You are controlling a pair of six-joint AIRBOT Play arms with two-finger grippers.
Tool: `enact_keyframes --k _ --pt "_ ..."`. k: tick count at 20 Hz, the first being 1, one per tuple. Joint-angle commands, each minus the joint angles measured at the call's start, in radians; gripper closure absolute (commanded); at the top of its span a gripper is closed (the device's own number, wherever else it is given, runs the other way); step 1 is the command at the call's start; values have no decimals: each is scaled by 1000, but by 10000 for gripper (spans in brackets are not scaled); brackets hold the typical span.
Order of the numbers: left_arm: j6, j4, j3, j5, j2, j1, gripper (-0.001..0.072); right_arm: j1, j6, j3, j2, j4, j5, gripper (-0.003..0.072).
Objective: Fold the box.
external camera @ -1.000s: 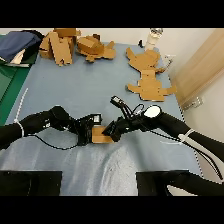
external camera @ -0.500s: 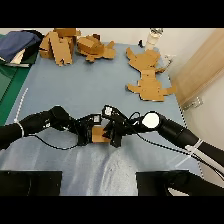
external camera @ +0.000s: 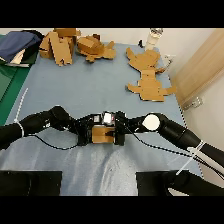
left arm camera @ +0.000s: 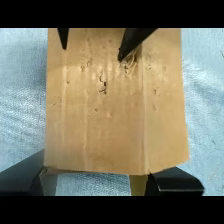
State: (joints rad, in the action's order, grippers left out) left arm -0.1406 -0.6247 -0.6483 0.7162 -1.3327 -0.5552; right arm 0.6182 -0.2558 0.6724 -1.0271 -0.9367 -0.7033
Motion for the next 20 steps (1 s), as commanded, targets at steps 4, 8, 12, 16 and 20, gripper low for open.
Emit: enact_keyframes --k 4,8,12,16,20 --pt "0 0 0 -1 0 0 297 1 14 0 31 -8 0 381" --pt "0 0 0 -2 0 0 297 1 13 0 70 14 -55 381" --pt "0 0 0 -2 0 0 296 1 13 -1 73 34 -89 381" --pt "0 0 0 -5 0 0 297 1 13 -1 71 52 -90 381" --pt "0 0 -1 -9 1 0 296 1 14 -1 29 51 -90 381"
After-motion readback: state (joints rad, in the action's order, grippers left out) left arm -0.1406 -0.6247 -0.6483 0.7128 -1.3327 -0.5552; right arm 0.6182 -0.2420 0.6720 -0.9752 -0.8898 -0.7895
